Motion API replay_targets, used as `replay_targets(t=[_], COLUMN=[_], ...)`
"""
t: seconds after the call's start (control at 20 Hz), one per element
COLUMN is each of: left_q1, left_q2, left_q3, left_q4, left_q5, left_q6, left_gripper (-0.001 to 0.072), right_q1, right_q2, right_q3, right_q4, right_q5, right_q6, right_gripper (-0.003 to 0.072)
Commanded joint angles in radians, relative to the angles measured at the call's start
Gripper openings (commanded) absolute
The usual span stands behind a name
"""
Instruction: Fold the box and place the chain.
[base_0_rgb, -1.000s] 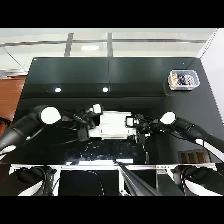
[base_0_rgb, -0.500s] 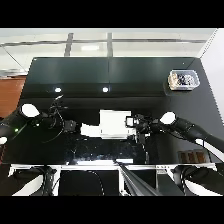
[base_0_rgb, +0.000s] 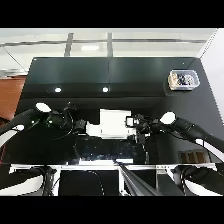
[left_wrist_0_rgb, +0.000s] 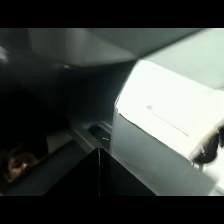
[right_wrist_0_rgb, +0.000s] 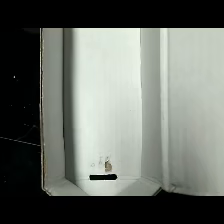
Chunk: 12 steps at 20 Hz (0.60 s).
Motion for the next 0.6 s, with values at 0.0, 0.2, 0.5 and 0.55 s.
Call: replay_targets(t=[0.0, 0.2, 0.5, 0.55], left_q1=[0.009, -0.002, -0.171, -0.195], left_q2=[-0.014, -0.014, -0.015, -0.015], left_q3=[0.053, 0.113, 0.179, 0.198], left_q4=[-0.060, -0.068, -0.040, -0.009], left_q5=[-0.089, -0.146, -0.086, -0.070], left_q6=[0.096, 0.083, 0.013, -0.035], left_gripper=[0.0030, 0.0604, 0.0441, 0.0441], right_q1=[0.000, 0.001, 0.000, 0.001], right_q2=[0.000, 0.000, 0.000, 0.000], right_q3=[0.000, 0.000, 0.000, 0.000], right_q4=[0.000, 0.000, 0.000, 0.000], right_q5=[0.000, 0.000, 0.000, 0.000], right_q6=[0.000, 0.000, 0.000, 0.000], right_gripper=[0.0124, 0.0125, 0.0124, 0.0124])
